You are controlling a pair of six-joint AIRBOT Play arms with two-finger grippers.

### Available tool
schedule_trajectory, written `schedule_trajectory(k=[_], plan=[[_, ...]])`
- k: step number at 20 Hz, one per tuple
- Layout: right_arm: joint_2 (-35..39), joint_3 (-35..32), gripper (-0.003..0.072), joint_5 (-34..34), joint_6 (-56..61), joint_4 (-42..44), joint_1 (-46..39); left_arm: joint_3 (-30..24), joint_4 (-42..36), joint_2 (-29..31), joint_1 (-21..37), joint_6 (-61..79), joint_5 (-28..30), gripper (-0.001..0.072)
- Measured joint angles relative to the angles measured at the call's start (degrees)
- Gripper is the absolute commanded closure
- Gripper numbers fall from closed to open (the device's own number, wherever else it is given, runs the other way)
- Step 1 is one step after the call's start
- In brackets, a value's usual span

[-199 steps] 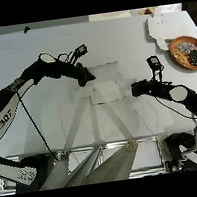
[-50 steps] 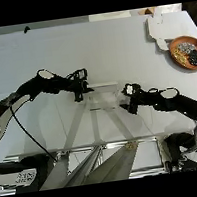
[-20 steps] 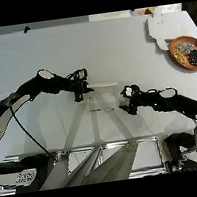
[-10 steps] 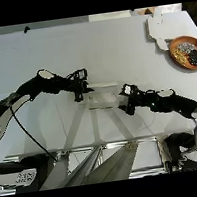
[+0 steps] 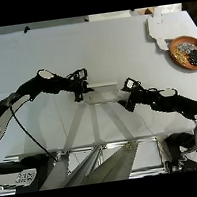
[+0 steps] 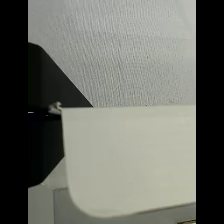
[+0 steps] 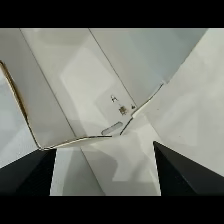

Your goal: Fold the box and place the chain.

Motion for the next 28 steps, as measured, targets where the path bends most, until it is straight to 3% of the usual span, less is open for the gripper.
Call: schedule_trajectory(k=[15,28], plan=[[-4.3,7.1,0.0025,10.5,-6.9,-4.1,-4.7,0.0,0.0,0.0,0.0,0.0,0.0,0.0697],[-14.4,13.6,0.0025,19.5,-9.2,-10.8,-5.5,0.0,0.1,0.0,0.0,0.0,-0.1,0.0697]])
